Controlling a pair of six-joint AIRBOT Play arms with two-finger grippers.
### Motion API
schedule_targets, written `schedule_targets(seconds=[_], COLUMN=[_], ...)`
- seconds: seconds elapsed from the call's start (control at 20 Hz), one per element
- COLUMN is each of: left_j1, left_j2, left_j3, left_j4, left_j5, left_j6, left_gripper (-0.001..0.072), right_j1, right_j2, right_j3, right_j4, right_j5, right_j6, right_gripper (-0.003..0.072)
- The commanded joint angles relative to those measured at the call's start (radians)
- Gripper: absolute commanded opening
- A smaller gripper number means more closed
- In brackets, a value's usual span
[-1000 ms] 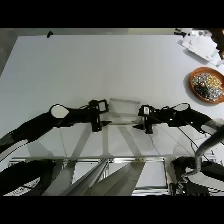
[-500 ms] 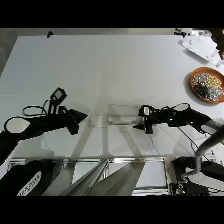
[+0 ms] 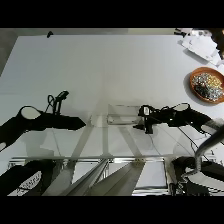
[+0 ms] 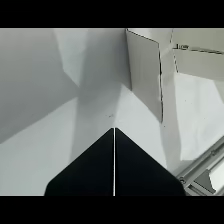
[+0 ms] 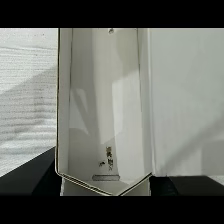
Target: Fold the box and place the chain.
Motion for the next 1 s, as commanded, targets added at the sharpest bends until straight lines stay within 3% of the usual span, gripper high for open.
schedule_targets(seconds=[0.0, 0.15, 0.4, 0.95], left_j1=[-0.126, -0.18, -0.184, -0.184], left_j2=[-0.174, -0.22, -0.221, -0.22], left_j3=[0.121, 0.161, 0.161, 0.161], left_j4=[0.065, 0.078, 0.163, 0.028], left_j5=[0.001, 0.015, 0.057, 0.088], left_j6=[-0.124, -0.135, -0.203, -0.082], left_gripper=[0.0001, 0.0001, 0.0001, 0.0009], right_j1=[0.0, 0.0, 0.0, 0.0], right_j2=[0.0, 0.0, 0.0, 0.0], right_j3=[0.0, 0.0, 0.0, 0.0], right_j4=[0.0, 0.0, 0.0, 0.0], right_j5=[0.0, 0.0, 0.0, 0.0], right_j6=[0.0, 0.0, 0.0, 0.0], right_gripper=[0.0418, 0.0418, 0.0418, 0.0418])
